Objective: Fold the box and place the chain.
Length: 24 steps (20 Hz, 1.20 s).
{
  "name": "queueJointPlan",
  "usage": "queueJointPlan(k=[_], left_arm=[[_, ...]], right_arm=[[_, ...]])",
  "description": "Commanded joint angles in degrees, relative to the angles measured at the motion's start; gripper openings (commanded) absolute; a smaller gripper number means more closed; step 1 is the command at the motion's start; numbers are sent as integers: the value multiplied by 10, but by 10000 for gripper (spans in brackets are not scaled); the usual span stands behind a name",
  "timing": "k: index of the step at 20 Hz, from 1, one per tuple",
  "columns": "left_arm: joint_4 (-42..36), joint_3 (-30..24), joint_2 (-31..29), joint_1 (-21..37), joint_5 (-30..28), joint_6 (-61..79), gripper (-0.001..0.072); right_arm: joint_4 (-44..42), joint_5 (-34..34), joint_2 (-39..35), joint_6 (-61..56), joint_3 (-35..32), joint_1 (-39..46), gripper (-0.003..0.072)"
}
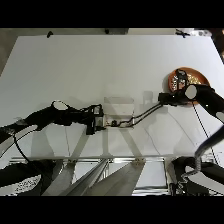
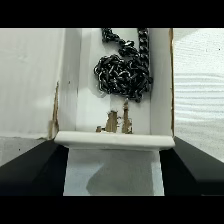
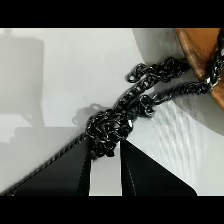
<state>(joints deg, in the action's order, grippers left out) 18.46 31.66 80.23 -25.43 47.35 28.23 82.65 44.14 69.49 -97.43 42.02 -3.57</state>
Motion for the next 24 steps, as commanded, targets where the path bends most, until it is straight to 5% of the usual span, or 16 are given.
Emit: queueJointPlan(k=[1, 9, 16, 24], left_arm=[[0, 0, 0, 0, 0, 0, 270], [0, 0, 0, 0, 0, 0, 270], [0, 0, 0, 0, 0, 0, 270], [0, 0, 0, 0, 0, 0, 270]], right_arm=[[-6, 51, -72, 39, 0, -1, 9], [-6, 161, -274, 52, 0, -122, 8], [-3, 91, -301, -18, 0, -306, 8], [-16, -15, -256, -46, 0, -422, 9]])
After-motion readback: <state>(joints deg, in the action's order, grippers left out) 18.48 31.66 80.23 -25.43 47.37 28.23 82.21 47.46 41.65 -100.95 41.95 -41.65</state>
